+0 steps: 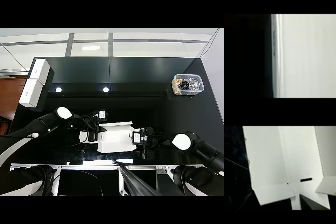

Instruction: Fold the box and place the chain.

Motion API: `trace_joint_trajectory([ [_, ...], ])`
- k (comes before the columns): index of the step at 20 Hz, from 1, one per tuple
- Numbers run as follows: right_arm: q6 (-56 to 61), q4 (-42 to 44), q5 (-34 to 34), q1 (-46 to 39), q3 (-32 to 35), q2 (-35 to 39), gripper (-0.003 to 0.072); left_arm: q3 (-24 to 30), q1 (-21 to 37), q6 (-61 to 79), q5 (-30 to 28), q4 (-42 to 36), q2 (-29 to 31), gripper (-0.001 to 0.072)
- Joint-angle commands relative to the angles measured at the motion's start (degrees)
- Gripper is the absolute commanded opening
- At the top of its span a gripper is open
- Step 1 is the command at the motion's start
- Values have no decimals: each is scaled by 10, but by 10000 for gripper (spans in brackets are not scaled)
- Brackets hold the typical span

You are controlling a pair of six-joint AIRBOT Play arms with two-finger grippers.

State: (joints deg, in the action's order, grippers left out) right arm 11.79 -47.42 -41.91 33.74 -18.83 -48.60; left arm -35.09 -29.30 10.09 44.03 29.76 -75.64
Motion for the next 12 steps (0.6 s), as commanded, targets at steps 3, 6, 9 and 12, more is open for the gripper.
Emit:
trace_joint_trajectory([
  [3,-36,9,49,43,0,-33,713,0,0,0,-1,0,0,30],
  [6,-37,29,84,43,0,-34,713,0,0,0,-1,0,0,30],
  [9,-42,39,84,42,-18,-34,713,0,0,0,-1,0,0,30],
  [12,-14,38,38,31,-54,-34,713,0,0,0,-1,0,0,30],
])
